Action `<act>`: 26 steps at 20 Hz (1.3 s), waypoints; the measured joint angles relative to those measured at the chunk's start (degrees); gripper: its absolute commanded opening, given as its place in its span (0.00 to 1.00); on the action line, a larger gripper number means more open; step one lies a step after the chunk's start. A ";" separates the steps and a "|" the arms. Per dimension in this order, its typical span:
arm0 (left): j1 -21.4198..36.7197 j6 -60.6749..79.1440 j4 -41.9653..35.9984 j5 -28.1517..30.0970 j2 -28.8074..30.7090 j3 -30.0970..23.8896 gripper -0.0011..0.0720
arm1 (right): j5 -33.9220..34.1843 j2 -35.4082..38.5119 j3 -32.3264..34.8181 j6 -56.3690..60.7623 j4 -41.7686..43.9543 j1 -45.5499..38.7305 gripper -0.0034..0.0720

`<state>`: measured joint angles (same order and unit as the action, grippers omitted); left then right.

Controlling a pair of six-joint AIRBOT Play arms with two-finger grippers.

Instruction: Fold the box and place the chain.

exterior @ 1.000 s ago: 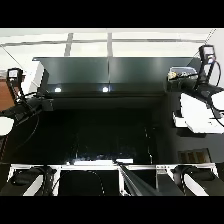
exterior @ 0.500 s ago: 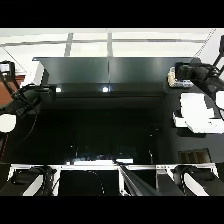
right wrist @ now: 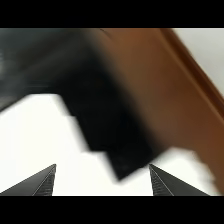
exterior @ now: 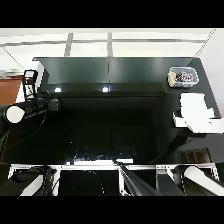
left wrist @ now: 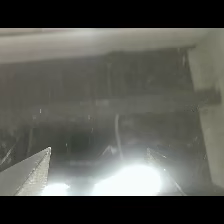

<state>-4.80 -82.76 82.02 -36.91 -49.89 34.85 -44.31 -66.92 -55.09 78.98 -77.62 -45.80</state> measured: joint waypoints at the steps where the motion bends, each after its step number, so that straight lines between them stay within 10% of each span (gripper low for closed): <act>1: 0.00 0.00 0.31 -0.98 -0.37 0.09 0.99 | -2.47 -2.36 -2.47 0.15 -0.46 -2.91 1.00; 11: 0.00 -0.15 1.09 -7.63 -1.42 0.31 0.98 | -25.38 -26.25 -21.53 -14.21 3.54 -10.97 1.00; 16: 0.00 -0.17 -0.26 -8.68 -1.44 0.31 0.98 | -26.99 -28.35 -22.69 -22.45 5.64 -8.41 0.06; 26: 0.00 -0.20 -2.43 -8.76 -1.44 0.31 0.98 | -41.90 -24.61 -20.55 -21.59 16.72 1.09 0.06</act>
<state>-4.80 -82.96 79.59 -45.67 -51.33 35.16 -86.21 -91.53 -75.64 57.39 -60.90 -44.71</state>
